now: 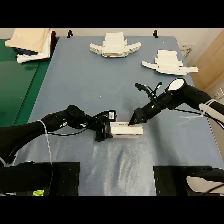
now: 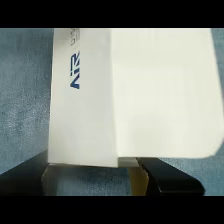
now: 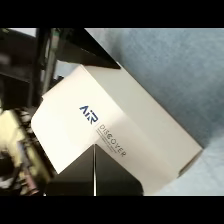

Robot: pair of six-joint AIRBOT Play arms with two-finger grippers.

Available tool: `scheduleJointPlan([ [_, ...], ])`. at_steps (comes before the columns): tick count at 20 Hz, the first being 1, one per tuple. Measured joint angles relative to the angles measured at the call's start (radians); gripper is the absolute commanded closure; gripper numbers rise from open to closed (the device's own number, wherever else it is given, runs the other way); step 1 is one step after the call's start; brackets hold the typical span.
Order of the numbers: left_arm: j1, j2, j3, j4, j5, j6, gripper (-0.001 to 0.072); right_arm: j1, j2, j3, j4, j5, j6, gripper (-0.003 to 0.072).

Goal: Fold the box.

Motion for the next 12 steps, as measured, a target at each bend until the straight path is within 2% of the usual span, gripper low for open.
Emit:
scheduleJointPlan([
  [7, 0.000, 0.000, 0.000, 0.000, 0.000, 0.000, 0.0347, 0.148, 0.177, -0.138, -0.141, -0.293, -0.172, 0.0683],
  [12, 0.000, 0.000, 0.000, 0.000, 0.000, 0.000, 0.0346, 0.251, 0.278, -0.179, -0.214, -0.454, -0.298, 0.0683],
])
